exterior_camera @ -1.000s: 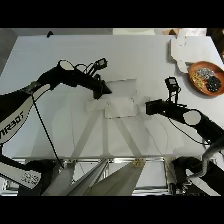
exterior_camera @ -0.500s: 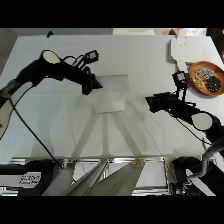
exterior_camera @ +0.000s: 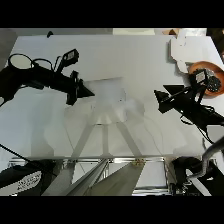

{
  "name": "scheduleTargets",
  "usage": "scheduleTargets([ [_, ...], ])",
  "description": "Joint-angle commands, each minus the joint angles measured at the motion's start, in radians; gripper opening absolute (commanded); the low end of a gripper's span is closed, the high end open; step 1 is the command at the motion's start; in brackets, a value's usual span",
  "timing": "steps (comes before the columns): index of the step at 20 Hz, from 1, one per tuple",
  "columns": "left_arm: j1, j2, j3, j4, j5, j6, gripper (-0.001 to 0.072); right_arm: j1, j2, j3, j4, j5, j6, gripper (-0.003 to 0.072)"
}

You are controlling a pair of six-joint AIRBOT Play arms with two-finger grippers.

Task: Fold the box and place the chain.

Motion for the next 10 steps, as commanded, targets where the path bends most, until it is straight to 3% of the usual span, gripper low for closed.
scheduleTargets([
  [1,-0.002,-0.035,-0.079,-0.058,0.073,0.077,0.0004,0.001,0.011,0.000,-0.010,-0.002,0.001,0.0457],
  [5,-0.011,-0.120,-0.079,-0.054,0.136,0.170,0.0003,0.001,0.011,0.000,-0.011,-0.002,0.000,0.0457],
  [8,-0.065,-0.154,-0.079,-0.065,0.158,0.407,0.0001,0.001,0.011,0.000,-0.011,-0.002,0.000,0.0456],
  [10,-0.110,-0.162,-0.079,-0.081,0.174,0.430,0.0000,0.001,0.011,0.000,-0.011,-0.002,0.000,0.0456],
])
